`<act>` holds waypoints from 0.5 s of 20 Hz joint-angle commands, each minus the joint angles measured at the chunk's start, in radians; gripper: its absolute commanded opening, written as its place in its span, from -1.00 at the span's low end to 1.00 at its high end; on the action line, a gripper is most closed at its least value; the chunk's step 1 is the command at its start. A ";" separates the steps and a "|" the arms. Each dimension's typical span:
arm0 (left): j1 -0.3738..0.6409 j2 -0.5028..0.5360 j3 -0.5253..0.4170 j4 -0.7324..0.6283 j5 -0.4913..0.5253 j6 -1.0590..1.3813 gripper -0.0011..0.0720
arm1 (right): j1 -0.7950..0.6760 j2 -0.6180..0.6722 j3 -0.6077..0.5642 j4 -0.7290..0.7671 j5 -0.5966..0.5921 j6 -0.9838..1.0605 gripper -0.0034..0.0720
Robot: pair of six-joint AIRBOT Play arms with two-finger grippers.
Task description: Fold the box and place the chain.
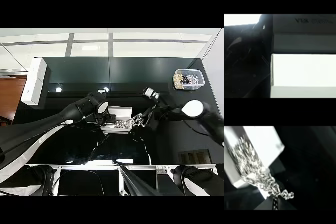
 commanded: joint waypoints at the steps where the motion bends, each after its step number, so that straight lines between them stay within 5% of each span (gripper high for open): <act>1: 0.001 -0.001 0.001 0.000 0.000 0.000 -0.88 | 0.000 0.116 0.108 0.000 0.131 0.227 -0.87; 5: 0.001 -0.001 0.001 0.000 0.000 0.000 -0.88 | 0.003 0.119 0.178 0.269 0.154 0.241 -0.87; 10: 0.001 -0.001 0.001 0.000 0.001 0.000 -0.88 | 0.072 0.022 0.178 0.304 0.127 0.242 -0.86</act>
